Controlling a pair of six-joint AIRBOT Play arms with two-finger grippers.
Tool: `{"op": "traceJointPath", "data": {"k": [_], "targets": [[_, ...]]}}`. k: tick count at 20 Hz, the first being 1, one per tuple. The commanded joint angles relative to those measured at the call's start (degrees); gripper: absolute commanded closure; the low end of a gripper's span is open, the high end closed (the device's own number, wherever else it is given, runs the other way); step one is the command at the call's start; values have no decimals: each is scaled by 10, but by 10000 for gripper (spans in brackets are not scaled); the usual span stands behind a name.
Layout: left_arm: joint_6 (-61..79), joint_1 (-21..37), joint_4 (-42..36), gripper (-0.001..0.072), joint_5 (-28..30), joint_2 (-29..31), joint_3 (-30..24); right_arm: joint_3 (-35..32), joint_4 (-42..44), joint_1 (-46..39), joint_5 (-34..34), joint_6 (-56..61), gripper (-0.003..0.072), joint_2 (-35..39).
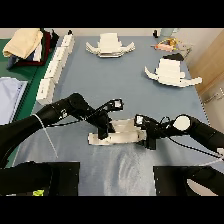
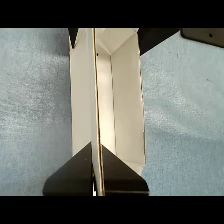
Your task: Fold the box.
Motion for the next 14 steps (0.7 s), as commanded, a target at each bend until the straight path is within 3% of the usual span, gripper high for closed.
{"op": "traceJointPath", "data": {"k": [1,10,14], "targets": [[0,0,0,697,1,1,1,1,4,-3,5,21,-24,-4],[0,0,0,697,1,1,1,1,7,-1,1,17,-21,5],[0,0,0,696,0,1,1,0,12,-1,5,-83,-21,5]]}}
